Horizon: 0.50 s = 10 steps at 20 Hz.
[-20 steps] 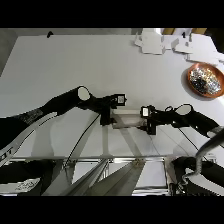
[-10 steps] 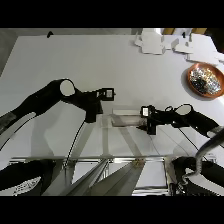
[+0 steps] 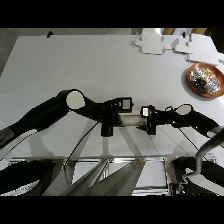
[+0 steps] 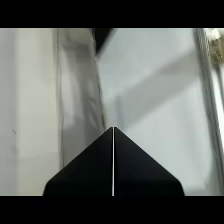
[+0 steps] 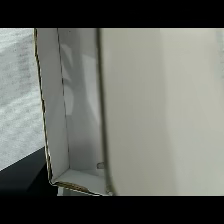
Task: Fold the box and place the chain.
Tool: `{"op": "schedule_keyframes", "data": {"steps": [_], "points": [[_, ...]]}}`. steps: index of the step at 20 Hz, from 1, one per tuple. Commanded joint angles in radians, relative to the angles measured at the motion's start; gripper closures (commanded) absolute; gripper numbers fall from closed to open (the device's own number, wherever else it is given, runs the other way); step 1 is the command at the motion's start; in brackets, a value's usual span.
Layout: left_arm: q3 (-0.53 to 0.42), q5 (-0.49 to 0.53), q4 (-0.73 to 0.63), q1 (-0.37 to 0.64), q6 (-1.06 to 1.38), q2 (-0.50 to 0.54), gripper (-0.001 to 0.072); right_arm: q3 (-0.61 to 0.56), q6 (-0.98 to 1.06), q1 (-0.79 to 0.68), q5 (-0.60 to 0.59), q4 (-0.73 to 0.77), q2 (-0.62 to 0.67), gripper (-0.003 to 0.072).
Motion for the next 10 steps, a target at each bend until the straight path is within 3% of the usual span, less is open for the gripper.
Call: {"op": "schedule_keyframes", "data": {"steps": [1, 5, 10], "points": [[0.001, 0.315, -0.164, -0.023, -0.047, -0.043, 0.0704, 0.000, 0.000, 0.000, 0.001, 0.000, 0.000, 0.0290], [0.001, 0.487, -0.267, -0.002, -0.068, -0.142, 0.0704, 0.000, 0.000, 0.000, 0.001, 0.000, 0.000, 0.0290], [0.001, 0.466, -0.278, 0.020, -0.093, -0.284, 0.0704, 0.000, 0.000, 0.000, 0.001, -0.001, 0.000, 0.0290]]}}
